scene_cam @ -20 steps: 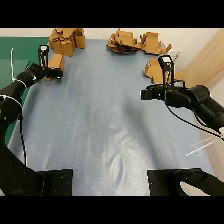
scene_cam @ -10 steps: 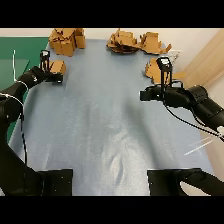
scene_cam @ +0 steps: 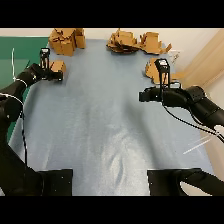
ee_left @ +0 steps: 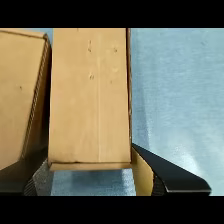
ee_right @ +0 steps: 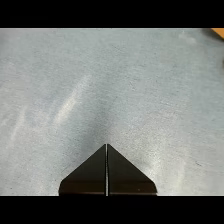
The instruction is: Fold the box.
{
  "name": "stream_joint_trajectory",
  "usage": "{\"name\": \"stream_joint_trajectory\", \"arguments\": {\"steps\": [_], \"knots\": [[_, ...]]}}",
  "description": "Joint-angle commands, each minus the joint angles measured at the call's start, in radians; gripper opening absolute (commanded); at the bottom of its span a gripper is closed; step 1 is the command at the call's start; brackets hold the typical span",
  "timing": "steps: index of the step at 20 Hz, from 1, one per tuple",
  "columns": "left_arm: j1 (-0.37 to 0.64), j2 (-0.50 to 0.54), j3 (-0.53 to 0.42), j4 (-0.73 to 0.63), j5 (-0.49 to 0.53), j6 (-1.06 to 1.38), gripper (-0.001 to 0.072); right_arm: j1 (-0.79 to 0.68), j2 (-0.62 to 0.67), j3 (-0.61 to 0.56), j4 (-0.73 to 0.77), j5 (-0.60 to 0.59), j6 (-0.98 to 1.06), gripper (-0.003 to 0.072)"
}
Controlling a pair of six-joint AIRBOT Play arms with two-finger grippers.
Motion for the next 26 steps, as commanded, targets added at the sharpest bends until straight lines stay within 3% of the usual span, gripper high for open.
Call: {"name": "stream_joint_trajectory", "arguments": {"steps": [1,5,10,13,14,15,18,20,21,22,24,26], "knots": [[0.000,0.000,0.067,0.002,-0.056,0.002,0.0696,0.000,-0.006,0.000,0.005,0.000,0.000,0.0003],[0.000,0.000,0.141,0.005,-0.070,0.002,0.0696,0.000,-0.006,0.000,0.020,0.000,0.000,0.0003],[0.000,0.022,0.247,0.005,-0.159,0.003,0.0695,0.000,-0.006,0.000,0.019,0.000,0.000,0.0003],[0.000,0.087,0.300,-0.016,-0.421,0.002,0.0682,-0.001,-0.006,0.010,0.061,-0.039,0.000,0.0003],[0.000,0.117,0.303,-0.028,-0.546,0.003,0.0486,-0.004,-0.006,0.019,0.097,-0.076,0.000,0.0003],[0.000,0.147,0.303,-0.035,-0.667,0.003,0.0401,-0.008,-0.006,0.028,0.138,-0.110,0.000,0.0003],[0.000,0.219,0.300,-0.227,-1.003,-0.007,0.0399,-0.011,-0.005,0.043,0.179,-0.139,-0.019,0.0003],[-0.010,0.275,0.259,-0.428,-1.123,-0.009,0.0391,-0.011,-0.003,0.045,0.204,-0.149,-0.019,0.0003],[-0.023,0.314,0.222,-0.459,-1.151,-0.001,0.0245,-0.011,-0.002,0.045,0.221,-0.167,-0.020,0.0003],[-0.042,0.363,0.172,-0.442,-1.168,0.001,0.0211,-0.011,0.002,0.045,0.239,-0.194,-0.020,0.0003],[-0.076,0.488,0.024,-0.422,-1.159,-0.010,0.0211,-0.010,0.016,0.045,0.264,-0.261,-0.042,0.0004],[-0.095,0.664,-0.192,-0.412,-1.057,-0.025,0.0210,-0.010,0.038,0.045,0.273,-0.307,-0.054,0.0005]]}}
